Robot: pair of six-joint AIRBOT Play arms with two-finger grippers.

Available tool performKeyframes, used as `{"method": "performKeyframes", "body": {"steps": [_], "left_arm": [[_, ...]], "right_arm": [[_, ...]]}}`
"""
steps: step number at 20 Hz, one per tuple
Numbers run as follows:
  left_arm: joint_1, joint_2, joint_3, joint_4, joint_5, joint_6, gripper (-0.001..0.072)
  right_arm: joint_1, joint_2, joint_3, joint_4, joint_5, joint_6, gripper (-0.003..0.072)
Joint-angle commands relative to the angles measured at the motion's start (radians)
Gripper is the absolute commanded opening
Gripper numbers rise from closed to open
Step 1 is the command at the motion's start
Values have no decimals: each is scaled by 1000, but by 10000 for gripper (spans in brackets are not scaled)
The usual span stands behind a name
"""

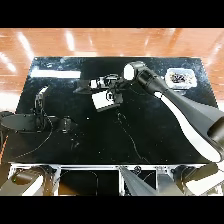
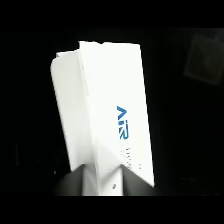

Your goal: Fold the box and place the chain.

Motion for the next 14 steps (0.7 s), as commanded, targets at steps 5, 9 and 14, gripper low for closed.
{"method": "performKeyframes", "body": {"steps": [5, 9, 14], "left_arm": [[1, 0, 0, 0, -3, 0, 566], [1, 0, 0, 0, -3, 0, 566], [1, 0, 0, 0, -4, 0, 566]], "right_arm": [[0, 29, 1, -26, -10, 16, 68], [-3, 40, 3, -48, -21, 31, 68], [-3, 40, 3, -51, -42, 32, 67]]}}
